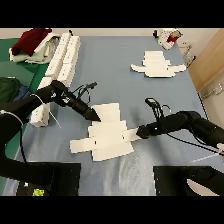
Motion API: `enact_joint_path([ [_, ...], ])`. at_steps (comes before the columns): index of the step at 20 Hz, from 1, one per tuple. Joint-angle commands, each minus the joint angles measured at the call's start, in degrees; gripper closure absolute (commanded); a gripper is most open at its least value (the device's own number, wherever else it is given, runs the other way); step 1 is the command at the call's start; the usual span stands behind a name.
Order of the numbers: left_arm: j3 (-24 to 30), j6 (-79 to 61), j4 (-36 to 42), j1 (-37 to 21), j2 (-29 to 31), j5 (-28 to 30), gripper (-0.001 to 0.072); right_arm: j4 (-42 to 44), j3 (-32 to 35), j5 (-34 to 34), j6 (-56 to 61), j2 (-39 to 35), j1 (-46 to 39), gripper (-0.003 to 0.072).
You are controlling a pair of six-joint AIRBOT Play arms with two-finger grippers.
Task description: Fold the box.
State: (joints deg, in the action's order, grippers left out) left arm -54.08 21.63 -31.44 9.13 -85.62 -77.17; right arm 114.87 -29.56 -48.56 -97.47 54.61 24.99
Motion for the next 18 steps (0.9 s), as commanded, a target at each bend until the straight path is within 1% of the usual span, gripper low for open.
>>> enact_joint_path([
  [1,-1.4,-10.2,1.0,1.3,5.1,5.0,0.0699,-28.6,-6.7,-2.8,22.2,-0.1,0.0,0.0303],
  [2,-1.3,-12.6,0.9,2.3,7.3,7.0,0.0700,-36.8,-8.9,-5.2,31.1,-0.1,0.0,0.0302],
  [3,-0.9,-14.8,1.0,3.5,9.3,9.0,0.0700,-42.5,-11.0,-7.7,37.7,-0.1,0.0,0.0302],
  [4,-0.1,-16.8,1.0,5.0,11.5,11.8,0.0701,-46.3,-13.0,-9.9,41.8,-0.2,0.0,0.0302],
  [5,1.0,-18.9,1.0,6.7,13.4,14.4,0.0701,-47.9,-14.6,-10.9,43.7,-0.3,0.0,0.0302],
  [7,4.9,-22.1,1.2,10.5,17.7,21.4,0.0701,-48.1,-16.5,-10.9,47.0,-0.9,0.0,0.0303],
  [9,9.7,-26.3,2.6,13.8,21.4,26.3,0.0701,-48.0,-16.9,-10.9,48.9,-1.2,0.0,0.0304],
  [10,12.0,-28.5,3.6,15.2,22.9,27.8,0.0701,-47.7,-16.9,-10.9,49.1,-1.2,0.0,0.0309],
  [12,16.9,-33.4,7.1,18.3,25.7,32.9,0.0701,-46.8,-16.8,-10.9,49.1,-1.2,0.0,0.0310],
  [13,19.3,-36.4,9.5,20.1,26.8,36.6,0.0701,-46.2,-16.9,-10.9,49.1,-1.2,0.0,0.0319],
  [15,22.6,-40.8,12.4,23.3,27.5,41.6,0.0700,-45.4,-16.8,-10.8,49.1,-1.1,0.0,0.0319],
  [18,24.9,-42.4,12.4,25.6,27.3,44.7,0.0700,-44.5,-16.8,-10.9,49.5,-1.1,0.0,0.0319],
])
